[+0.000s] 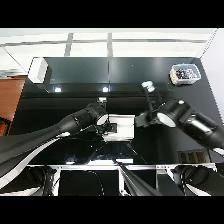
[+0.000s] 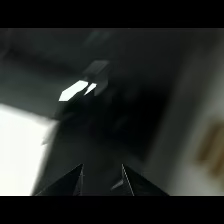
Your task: Fold the box and place the chain.
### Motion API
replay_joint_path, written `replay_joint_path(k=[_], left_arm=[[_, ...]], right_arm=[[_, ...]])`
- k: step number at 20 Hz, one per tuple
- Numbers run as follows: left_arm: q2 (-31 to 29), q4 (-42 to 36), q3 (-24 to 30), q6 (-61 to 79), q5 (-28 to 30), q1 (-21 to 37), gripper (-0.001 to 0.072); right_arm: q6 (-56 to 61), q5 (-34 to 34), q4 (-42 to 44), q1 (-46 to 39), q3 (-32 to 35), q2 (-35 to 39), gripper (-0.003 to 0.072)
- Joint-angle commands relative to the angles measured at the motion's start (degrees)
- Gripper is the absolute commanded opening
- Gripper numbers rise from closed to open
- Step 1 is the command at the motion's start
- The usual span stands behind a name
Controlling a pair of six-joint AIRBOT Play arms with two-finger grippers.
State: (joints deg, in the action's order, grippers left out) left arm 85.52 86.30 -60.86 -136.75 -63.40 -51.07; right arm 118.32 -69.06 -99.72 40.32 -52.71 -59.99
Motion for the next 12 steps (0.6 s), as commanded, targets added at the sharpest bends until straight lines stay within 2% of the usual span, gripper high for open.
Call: replay_joint_path(k=[1,4,5,6,7,8,9,12], left_arm=[[0.02,0.0,-0.04,0.0,-0.07,0.04,0.0025],[0.02,0.02,-0.04,0.02,-0.07,0.04,0.0026],[0.02,0.02,-0.04,0.02,-0.07,0.04,0.0026],[0.02,0.02,-0.04,0.02,-0.09,0.04,0.0025],[0.02,0.02,-0.04,0.02,-0.07,0.04,0.0025],[0.02,0.09,-0.04,0.02,0.07,0.04,0.0025],[0.02,0.2,-0.04,0.02,0.07,0.04,0.0025],[0.02,0.2,-0.04,0.02,-0.13,0.04,0.0025]], right_arm=[[-0.94,5.73,-23.67,-5.55,1.09,3.28,0.0286],[-0.04,30.6,-24.59,-19.23,4.35,2.12,0.0288],[2.82,38.21,-23.91,-24.22,5.14,0.48,0.0432],[5.9,42.73,-22.93,-28.44,5.22,-2.05,0.0719],[9.2,44.89,-20.15,-32.28,5.16,-5.2,0.0712],[13.44,44.87,-15.82,-35.63,4.22,-8.94,0.0712],[12.94,43.63,-10.64,-38.6,1.27,-13.18,0.0712],[2.86,32.61,-0.55,-44.61,-15.63,-25.38,0.071]])
